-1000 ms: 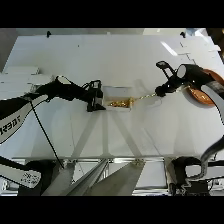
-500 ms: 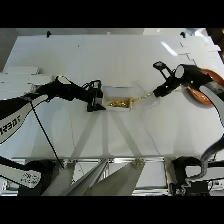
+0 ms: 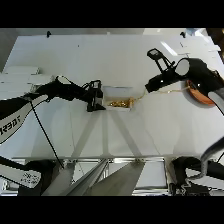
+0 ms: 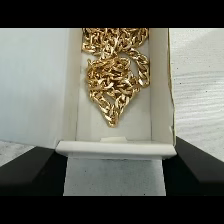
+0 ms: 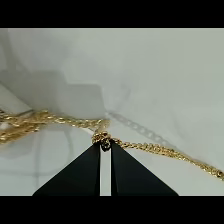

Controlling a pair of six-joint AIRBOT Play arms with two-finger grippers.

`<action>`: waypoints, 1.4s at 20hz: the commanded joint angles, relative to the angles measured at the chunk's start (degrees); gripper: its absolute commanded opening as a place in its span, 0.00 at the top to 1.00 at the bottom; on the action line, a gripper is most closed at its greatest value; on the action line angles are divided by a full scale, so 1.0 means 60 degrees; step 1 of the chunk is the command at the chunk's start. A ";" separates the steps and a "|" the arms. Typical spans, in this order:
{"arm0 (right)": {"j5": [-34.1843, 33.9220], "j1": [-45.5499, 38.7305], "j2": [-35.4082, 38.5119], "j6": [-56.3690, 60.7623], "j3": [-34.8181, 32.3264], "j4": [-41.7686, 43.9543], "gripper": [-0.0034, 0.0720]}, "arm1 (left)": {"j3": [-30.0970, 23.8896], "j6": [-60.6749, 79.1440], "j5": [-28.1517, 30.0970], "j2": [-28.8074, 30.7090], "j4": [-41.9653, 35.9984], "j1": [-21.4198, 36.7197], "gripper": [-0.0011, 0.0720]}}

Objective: Fold the box and place the chain.

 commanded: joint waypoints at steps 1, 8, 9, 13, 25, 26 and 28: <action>0.0594 0.0871 0.0379 -0.0087 0.0226 0.1126 0.93 | 0.0000 0.0000 0.0004 0.0000 0.0004 0.0004 0.52; 0.0098 0.2295 0.0379 -0.0452 0.1191 0.3198 0.94 | 0.0000 0.0004 0.0000 0.0000 0.0004 0.0004 0.52; 0.0106 0.2390 0.0379 -0.0623 0.1330 0.3621 0.94 | 0.0000 0.0004 0.0004 0.0000 0.0004 0.0004 0.52; 0.0069 0.2572 0.0357 -0.0841 0.1588 0.4131 0.94 | 0.0000 0.0004 0.0000 0.0000 0.0004 0.0000 0.52; 0.1290 0.1705 0.0353 -0.0820 0.1588 0.1829 0.54 | 0.0000 0.0004 0.0000 0.0000 0.0004 0.0004 0.52; 0.1668 0.1315 0.0510 -0.1195 0.1588 0.1829 0.54 | 0.0000 0.0004 0.0004 0.0000 0.0004 0.0004 0.52; 0.2386 0.0313 0.0721 -0.2233 0.1497 0.1851 0.54 | 0.0000 0.0004 0.0004 0.0000 0.0004 0.0004 0.52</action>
